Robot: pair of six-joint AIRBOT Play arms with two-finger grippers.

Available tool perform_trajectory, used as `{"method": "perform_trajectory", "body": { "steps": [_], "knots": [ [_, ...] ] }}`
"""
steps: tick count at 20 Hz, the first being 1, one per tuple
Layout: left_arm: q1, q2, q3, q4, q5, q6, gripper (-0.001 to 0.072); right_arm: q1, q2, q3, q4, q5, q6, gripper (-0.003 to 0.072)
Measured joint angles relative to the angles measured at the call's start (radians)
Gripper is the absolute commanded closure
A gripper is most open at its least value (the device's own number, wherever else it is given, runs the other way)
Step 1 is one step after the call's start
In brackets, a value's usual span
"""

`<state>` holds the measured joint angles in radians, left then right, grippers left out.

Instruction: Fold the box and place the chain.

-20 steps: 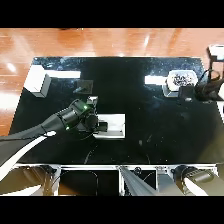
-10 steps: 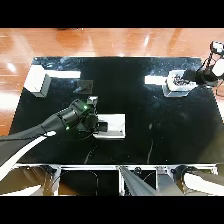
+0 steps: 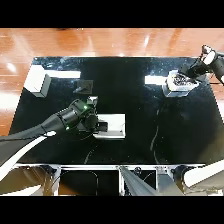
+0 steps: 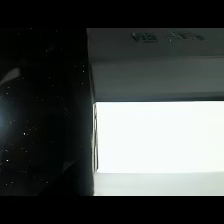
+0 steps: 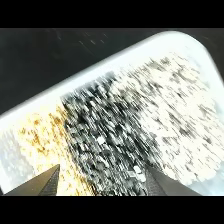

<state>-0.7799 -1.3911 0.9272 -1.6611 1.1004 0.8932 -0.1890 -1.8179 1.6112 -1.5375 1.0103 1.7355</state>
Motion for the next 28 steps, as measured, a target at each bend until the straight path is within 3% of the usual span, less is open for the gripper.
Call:
{"method": "perform_trajectory", "body": {
  "steps": [2, 4, 12, 13, 14, 21, 28],
  "knots": [
    [0.000, 0.000, 0.000, 0.000, -0.001, 0.000, 0.0687, -0.003, -0.030, 0.018, 0.011, 0.001, -0.009, 0.0061],
    [0.000, 0.000, 0.000, 0.002, -0.001, 0.000, 0.0687, -0.005, -0.050, 0.027, 0.015, 0.008, -0.016, 0.0194],
    [0.000, 0.000, 0.000, 0.003, -0.002, 0.000, 0.0687, -0.006, -0.075, 0.037, 0.018, -0.004, -0.039, 0.0202],
    [0.000, 0.000, 0.000, 0.003, -0.002, 0.000, 0.0687, -0.006, -0.077, 0.037, 0.018, -0.005, -0.042, 0.0470],
    [0.000, 0.000, 0.000, 0.003, -0.002, 0.000, 0.0687, -0.006, -0.080, 0.037, 0.018, -0.008, -0.043, 0.0677],
    [0.000, 0.000, 0.000, 0.002, -0.002, 0.000, 0.0687, -0.006, -0.057, 0.074, 0.021, 0.040, -0.073, 0.0673],
    [0.000, 0.000, 0.000, 0.002, -0.002, 0.000, 0.0687, -0.006, 0.095, 0.092, 0.020, 0.052, -0.103, 0.0673]
  ]
}}
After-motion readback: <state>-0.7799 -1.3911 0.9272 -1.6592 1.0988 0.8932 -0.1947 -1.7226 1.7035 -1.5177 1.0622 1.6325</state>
